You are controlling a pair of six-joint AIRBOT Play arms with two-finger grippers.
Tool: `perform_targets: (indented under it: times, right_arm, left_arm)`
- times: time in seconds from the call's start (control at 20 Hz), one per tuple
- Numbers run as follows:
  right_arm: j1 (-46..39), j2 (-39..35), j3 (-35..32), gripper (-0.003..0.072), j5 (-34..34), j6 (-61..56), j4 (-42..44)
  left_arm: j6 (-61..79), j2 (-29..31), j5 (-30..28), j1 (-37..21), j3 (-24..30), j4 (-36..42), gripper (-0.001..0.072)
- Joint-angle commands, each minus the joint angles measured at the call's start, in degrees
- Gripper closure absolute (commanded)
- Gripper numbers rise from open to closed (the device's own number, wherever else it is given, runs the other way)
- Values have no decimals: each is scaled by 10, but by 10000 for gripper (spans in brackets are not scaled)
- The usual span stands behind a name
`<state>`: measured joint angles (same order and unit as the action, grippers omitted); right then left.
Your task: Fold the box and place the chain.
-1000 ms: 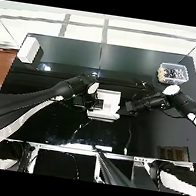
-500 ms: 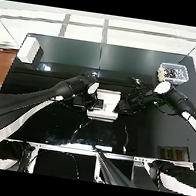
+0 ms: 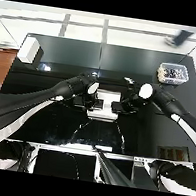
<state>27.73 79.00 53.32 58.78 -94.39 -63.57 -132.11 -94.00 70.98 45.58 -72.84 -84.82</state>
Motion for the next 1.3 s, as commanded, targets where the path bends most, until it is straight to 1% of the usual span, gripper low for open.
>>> perform_targets:
  times: [0.0,0.1,0.15,0.3,0.55,0.65,0.7,0.75,1.0,1.05,1.1,1.15,1.25]
  right_arm:
    - [57,9,49,334,30,-164,-170]
    - [78,30,82,334,83,-221,-218]
    - [84,37,89,334,97,-245,-228]
    - [91,45,89,333,96,-286,-226]
    - [93,67,89,334,102,-291,-209]
    - [94,72,89,561,100,-298,-197]
    - [94,73,89,564,96,-309,-196]
    - [94,73,89,669,95,-312,-195]
    - [94,72,89,673,96,-305,-194]
    - [94,71,89,660,96,-305,-194]
    - [94,71,89,556,96,-305,-194]
    - [94,71,89,481,97,-296,-188]
    - [94,71,89,481,99,-281,-176]
  left_arm:
    - [2,0,0,0,0,-2,685]
    - [2,0,0,-2,0,-2,684]
    - [2,0,1,-3,0,-2,685]
    - [1,0,0,-3,0,-2,684]
    - [1,0,0,-3,0,-2,684]
    - [1,0,0,-3,0,-2,684]
    - [1,0,0,-3,0,-2,684]
    - [1,0,0,-3,0,-2,684]
    - [1,0,0,-3,0,-2,685]
    - [1,0,0,-3,0,-2,684]
    - [1,0,0,-3,0,-2,684]
    - [1,0,0,-3,0,-2,685]
    - [1,0,0,-3,0,-2,684]
